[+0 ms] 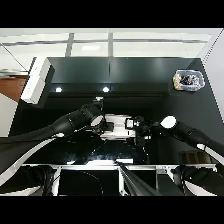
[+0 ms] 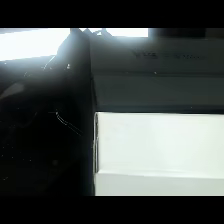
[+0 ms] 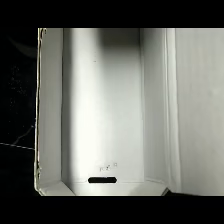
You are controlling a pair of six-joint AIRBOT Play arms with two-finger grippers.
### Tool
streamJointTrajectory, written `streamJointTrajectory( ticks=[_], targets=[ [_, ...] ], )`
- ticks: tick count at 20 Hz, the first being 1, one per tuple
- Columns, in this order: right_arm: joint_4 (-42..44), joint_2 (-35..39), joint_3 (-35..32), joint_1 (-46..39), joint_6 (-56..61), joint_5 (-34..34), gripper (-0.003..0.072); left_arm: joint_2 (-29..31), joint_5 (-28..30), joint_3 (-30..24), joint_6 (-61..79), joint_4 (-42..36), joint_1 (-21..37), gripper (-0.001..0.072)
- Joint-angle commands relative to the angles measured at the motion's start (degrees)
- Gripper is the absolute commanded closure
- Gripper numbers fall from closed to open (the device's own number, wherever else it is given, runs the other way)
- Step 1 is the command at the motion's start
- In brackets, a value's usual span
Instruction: Fold the box and place the chain.
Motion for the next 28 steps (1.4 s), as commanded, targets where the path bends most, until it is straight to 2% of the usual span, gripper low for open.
streamJointTrajectory(
  ticks=[1, 2, 3, 9, 13, 14, 15, 24, 25, 26, 27, 28],
  targets=[
    [0.0, 0.0, 0.0, 0.0, 0.2, 0.2, 0.0146, -0.1, 0.3, 0.0, 0.3, -0.2, 0.0, 0.0678],
    [0.0, 0.0, 0.0, 0.0, 1.4, 0.1, 0.012, -0.1, 0.2, 0.0, 0.3, -0.2, 0.0, 0.0678],
    [0.0, 0.2, 0.0, 0.0, 2.3, 0.2, -0.0022, -0.1, -0.2, 0.0, 0.3, -0.3, 0.0, 0.0678],
    [-9.3, 8.5, 0.0, -2.6, 7.0, 3.4, -0.0025, -0.1, -1.7, 0.0, 1.7, -0.2, 0.1, 0.0679],
    [-9.0, 9.2, 0.0, -3.8, 6.2, 5.3, -0.0016, -0.1, -3.3, 1.0, 2.2, -0.1, 0.1, 0.0679],
    [-9.1, 9.2, 0.0, -3.8, 5.7, 6.1, 0.004, -0.1, -3.7, 1.7, 2.5, 0.2, 0.1, 0.0679],
    [-9.0, 9.2, 0.0, -3.8, 5.7, 6.7, 0.0143, -0.1, -3.8, 2.3, 2.5, 0.6, 0.1, 0.0679],
    [-8.7, 8.5, 0.0, -3.7, 5.8, 7.8, 0.015, -2.4, -3.8, 2.7, 2.3, -0.1, 0.0, 0.0679],
    [-8.6, 8.2, 0.0, -3.5, 5.8, 7.7, 0.0243, -2.4, -3.8, 2.7, 2.3, 0.0, 0.0, 0.0679],
    [-8.3, 7.9, 0.0, -3.3, 5.8, 7.7, 0.0295, -2.4, -3.7, 2.7, 2.3, 0.0, 0.0, 0.0679],
    [-7.6, 7.7, 0.0, -2.8, 5.8, 7.3, 0.0295, -2.4, -3.7, 2.7, 2.4, 0.0, 0.0, 0.0679],
    [-7.3, 7.6, 0.0, -2.2, 5.9, 6.8, 0.0352, -2.4, -3.7, 2.7, 2.4, 0.0, 0.0, 0.0679]
  ],
)
